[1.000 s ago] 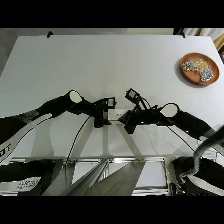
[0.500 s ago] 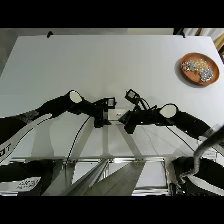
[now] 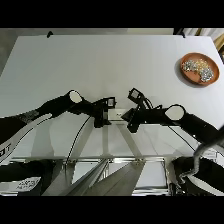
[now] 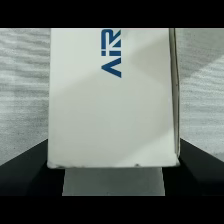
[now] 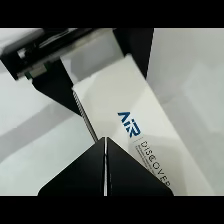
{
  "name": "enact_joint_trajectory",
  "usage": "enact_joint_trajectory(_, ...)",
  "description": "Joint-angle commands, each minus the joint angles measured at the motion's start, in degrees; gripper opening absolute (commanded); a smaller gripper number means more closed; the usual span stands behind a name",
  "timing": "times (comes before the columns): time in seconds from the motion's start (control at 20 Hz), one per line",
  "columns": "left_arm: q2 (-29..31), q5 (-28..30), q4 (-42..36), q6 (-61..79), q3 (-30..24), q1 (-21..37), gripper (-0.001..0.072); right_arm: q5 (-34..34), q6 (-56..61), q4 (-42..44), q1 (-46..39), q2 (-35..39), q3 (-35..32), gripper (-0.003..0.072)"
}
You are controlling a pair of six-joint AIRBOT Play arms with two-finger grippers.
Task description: Fold the box and place the chain.
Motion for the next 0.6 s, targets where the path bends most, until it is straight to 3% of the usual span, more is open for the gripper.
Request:
enact_joint_trajectory(0.0,0.0,0.0,0.1,0.2,0.0,0.0,0.0011,-0.2,7.0,-3.0,-3.0,7.1,0.3,0.0018)
enact_joint_trajectory(0.15,0.0,0.0,0.1,0.2,0.0,0.0,0.0011,4.4,28.8,-20.6,-11.0,12.9,1.7,0.0018)
enact_joint_trajectory(0.25,0.0,0.0,0.1,0.2,0.0,0.0,0.0011,14.2,41.4,-33.8,-18.1,14.4,4.2,0.0016)
enact_joint_trajectory(0.4,0.0,0.0,0.1,0.2,0.0,0.0,0.0011,29.8,46.4,-45.1,-29.0,14.3,5.9,0.0016)
enact_joint_trajectory(0.55,0.0,0.0,0.1,0.2,0.0,0.0,0.0011,39.9,46.6,-48.4,-38.1,14.3,5.9,0.0016)
